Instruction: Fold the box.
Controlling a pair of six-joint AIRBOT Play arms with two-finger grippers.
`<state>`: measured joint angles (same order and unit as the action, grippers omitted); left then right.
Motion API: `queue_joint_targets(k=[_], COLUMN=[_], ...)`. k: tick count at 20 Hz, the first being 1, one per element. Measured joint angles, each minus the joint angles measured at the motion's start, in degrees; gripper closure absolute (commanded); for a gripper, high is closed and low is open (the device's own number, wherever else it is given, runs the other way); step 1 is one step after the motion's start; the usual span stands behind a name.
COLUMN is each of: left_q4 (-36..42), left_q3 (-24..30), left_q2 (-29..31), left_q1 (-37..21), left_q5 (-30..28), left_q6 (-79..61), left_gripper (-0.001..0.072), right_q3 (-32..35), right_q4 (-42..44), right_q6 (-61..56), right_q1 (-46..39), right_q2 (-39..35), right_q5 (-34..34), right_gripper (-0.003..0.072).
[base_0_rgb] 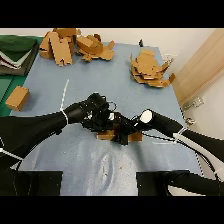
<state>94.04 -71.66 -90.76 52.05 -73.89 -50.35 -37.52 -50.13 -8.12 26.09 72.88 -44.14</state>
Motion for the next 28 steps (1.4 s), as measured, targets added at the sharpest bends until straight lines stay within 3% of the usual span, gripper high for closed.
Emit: queue_joint_targets(k=[3, 4, 5, 6, 16, 23, 28], left_q4=[-0.1, -0.2, 0.1, 0.3, -3.4, -0.2, 0.9], left_q3=[0.0, 0.0, 0.0, 0.0, -0.1, -0.1, 0.0], left_q2=[0.0, 0.0, 0.0, 0.0, 2.4, 5.8, 6.4], left_q1=[0.1, 0.1, 0.1, 0.2, -0.1, -1.7, -4.2], left_q5=[-0.4, -0.6, -1.2, -1.6, -5.4, 0.8, 0.8], left_q6=[0.0, -0.1, -0.6, -0.7, -6.2, -8.0, -8.6], left_gripper=[0.0692, 0.0431, 0.0105, 0.0060, 0.0059, 0.0060, 0.0060], right_q3=[0.0, 0.0, 0.0, 0.0, 0.0, 0.0, 0.0], right_q4=[0.0, 0.0, 0.0, -0.1, 0.0, 0.0, 0.0], right_q6=[0.0, 0.0, 0.0, 0.1, 0.0, 0.0, 0.0], right_q1=[0.0, 0.0, 0.0, 0.0, 0.0, 0.0, 0.1], right_q2=[0.0, 0.0, 0.0, 0.0, 0.0, 0.0, 0.0], right_q5=[0.0, 0.0, 0.0, 0.0, 0.0, 0.7, 0.9], right_gripper=[0.0101, 0.0100, 0.0101, 0.0100, 0.0101, 0.0101, 0.0101])
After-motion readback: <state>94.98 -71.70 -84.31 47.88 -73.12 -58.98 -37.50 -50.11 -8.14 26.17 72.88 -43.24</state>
